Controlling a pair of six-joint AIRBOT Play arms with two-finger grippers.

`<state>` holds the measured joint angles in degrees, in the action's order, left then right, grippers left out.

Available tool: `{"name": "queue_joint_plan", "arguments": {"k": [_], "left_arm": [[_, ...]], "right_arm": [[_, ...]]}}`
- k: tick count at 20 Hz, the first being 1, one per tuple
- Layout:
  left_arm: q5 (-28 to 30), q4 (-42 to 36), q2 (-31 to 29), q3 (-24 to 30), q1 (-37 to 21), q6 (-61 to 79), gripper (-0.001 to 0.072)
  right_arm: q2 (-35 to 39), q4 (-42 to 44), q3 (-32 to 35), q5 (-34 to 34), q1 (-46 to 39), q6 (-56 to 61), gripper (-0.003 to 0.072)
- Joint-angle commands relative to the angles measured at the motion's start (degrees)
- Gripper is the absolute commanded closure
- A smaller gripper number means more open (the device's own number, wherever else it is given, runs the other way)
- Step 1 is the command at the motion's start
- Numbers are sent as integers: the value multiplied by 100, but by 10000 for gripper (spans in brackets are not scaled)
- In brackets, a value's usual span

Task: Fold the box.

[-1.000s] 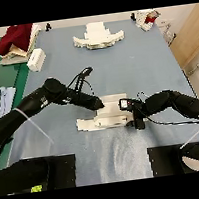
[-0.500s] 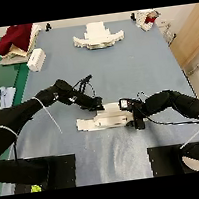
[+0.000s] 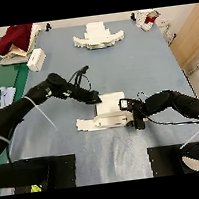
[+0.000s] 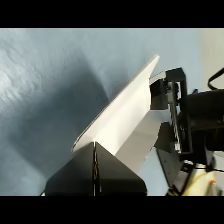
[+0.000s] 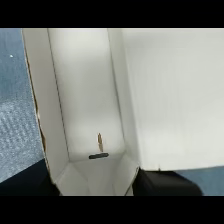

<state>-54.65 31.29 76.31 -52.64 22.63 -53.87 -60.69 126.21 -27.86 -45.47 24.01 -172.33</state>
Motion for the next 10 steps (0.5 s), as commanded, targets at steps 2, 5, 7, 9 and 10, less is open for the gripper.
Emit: {"name": "queue_joint_plan", "arguments": {"k": [2,5,7,9,10], "left_arm": [[-236,1458,-1158,-26,24,66,697],[-225,2074,-1921,238,599,79,697],[-136,2614,-2356,525,1123,72,698],[-7,2992,-2802,870,1519,136,698],[74,2992,-2994,1064,1515,367,698]], "right_arm": [[4,0,-7,0,4,0,119],[2,0,-7,0,4,0,119],[2,0,-7,0,4,0,118],[2,0,-7,0,4,0,119],[2,0,-7,0,4,0,119]]}}
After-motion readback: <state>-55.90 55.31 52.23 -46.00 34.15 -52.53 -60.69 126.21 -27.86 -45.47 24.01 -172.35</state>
